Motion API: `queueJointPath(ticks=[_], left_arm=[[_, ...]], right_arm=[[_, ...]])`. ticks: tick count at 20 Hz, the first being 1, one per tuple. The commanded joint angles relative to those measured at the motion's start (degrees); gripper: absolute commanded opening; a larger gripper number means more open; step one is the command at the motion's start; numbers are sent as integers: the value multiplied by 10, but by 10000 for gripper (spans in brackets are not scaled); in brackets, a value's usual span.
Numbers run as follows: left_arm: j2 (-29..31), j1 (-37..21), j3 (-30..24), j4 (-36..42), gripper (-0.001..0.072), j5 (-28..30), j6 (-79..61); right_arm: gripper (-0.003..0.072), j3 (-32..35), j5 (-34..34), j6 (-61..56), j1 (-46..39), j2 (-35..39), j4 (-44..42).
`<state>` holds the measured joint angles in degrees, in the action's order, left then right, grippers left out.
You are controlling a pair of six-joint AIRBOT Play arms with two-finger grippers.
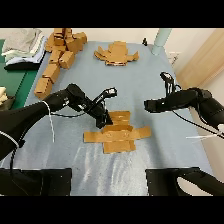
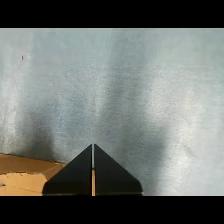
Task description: Fold the box.
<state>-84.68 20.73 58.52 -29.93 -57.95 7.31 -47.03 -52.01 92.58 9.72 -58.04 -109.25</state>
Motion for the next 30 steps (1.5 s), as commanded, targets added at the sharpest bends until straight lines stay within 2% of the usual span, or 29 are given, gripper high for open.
queueJointPath(ticks=[1,11,17,26,28,30], left_arm=[[0,0,0,-1,13,-1,0],[-13,-1,0,1,12,-12,2],[-4,-1,1,2,12,-9,2],[-4,-1,1,1,12,-5,2],[-4,-1,1,1,12,-7,2],[-4,0,1,1,13,-7,2]], right_arm=[[21,0,-10,0,0,0,1],[19,0,-16,6,0,0,1],[3,0,-85,45,1,31,1],[3,0,-108,46,1,59,-3],[3,0,-154,78,27,63,-15],[3,16,-189,84,105,81,9]])
